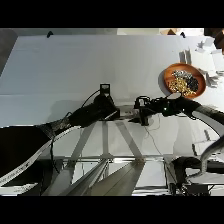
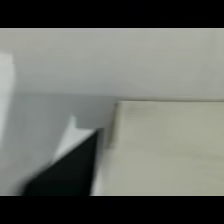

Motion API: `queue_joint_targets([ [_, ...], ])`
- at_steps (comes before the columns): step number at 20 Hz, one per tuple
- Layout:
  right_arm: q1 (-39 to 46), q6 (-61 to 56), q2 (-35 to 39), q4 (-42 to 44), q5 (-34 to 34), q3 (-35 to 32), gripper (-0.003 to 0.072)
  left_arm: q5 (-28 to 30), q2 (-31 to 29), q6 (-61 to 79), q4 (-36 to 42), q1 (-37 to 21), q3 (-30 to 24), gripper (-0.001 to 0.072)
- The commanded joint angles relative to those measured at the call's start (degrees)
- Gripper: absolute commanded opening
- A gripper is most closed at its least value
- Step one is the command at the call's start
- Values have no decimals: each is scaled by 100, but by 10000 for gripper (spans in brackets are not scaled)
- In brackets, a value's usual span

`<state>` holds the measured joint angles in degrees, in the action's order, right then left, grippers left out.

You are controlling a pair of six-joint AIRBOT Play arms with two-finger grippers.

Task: Fold the box and place the chain.

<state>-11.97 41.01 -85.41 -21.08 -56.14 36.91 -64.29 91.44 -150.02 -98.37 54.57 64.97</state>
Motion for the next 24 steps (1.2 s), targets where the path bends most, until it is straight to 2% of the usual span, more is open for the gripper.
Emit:
queue_joint_targets([
  [1,0,-2,-2,-9,13,0,542,20,-315,184,-33,-52,17,551],
  [4,2,-2,-2,-9,13,0,542,-173,-758,389,83,-149,15,560],
  [9,0,-2,-2,-9,13,0,542,-308,-1650,1670,219,-258,15,560],
  [14,2,-2,-2,-9,11,0,542,-509,-2592,4894,931,-319,-42,555],
  [17,2,-2,-2,-9,13,0,542,-391,-2981,6566,1064,-503,-433,555],
  [21,0,-2,-2,-9,11,0,542,131,-3008,8741,2487,-1768,-1408,584],
  [23,2,-2,-2,-9,13,0,542,376,-3008,10115,3541,-2608,-1770,598],
  [24,2,-2,-2,-9,11,0,542,553,-3008,10950,4286,-3110,-1952,641],
])
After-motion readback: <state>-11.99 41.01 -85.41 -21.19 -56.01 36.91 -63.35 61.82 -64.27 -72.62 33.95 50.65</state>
